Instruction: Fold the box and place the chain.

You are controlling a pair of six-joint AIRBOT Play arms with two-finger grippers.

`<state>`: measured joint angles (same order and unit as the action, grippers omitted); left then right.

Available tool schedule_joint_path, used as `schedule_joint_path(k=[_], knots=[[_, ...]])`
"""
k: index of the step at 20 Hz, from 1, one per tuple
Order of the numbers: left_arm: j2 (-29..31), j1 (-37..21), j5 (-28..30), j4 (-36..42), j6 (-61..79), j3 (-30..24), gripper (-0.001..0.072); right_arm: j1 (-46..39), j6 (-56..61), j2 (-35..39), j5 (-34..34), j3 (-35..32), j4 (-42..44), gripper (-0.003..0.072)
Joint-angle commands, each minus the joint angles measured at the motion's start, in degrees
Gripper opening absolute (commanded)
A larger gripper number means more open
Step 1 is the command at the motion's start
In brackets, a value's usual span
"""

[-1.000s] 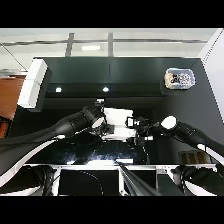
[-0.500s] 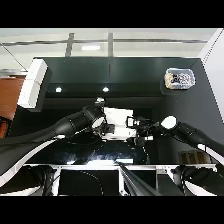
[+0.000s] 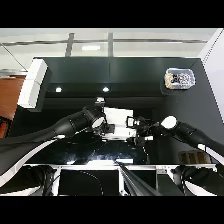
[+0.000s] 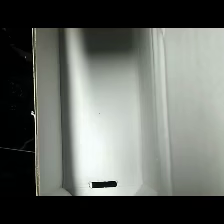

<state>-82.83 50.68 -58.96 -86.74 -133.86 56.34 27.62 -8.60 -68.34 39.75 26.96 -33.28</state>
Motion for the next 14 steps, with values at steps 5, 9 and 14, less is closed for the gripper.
schedule_joint_path(k=[5, 9, 14], knots=[[0.0, -0.1, 0.2, 0.0, 0.7, 0.0, 0.0028, -0.4, 7.5, 0.8, -0.3, 0.0, -0.9, 0.0692], [0.0, -0.1, -1.3, -1.3, 0.2, 0.1, 0.0028, -2.0, 8.7, 5.4, 2.3, 0.0, -11.9, 0.069], [0.0, -0.1, -2.0, -1.8, 0.1, 0.0, 0.0027, -2.2, 8.4, 6.3, 2.9, 0.0, -13.2, 0.069]])
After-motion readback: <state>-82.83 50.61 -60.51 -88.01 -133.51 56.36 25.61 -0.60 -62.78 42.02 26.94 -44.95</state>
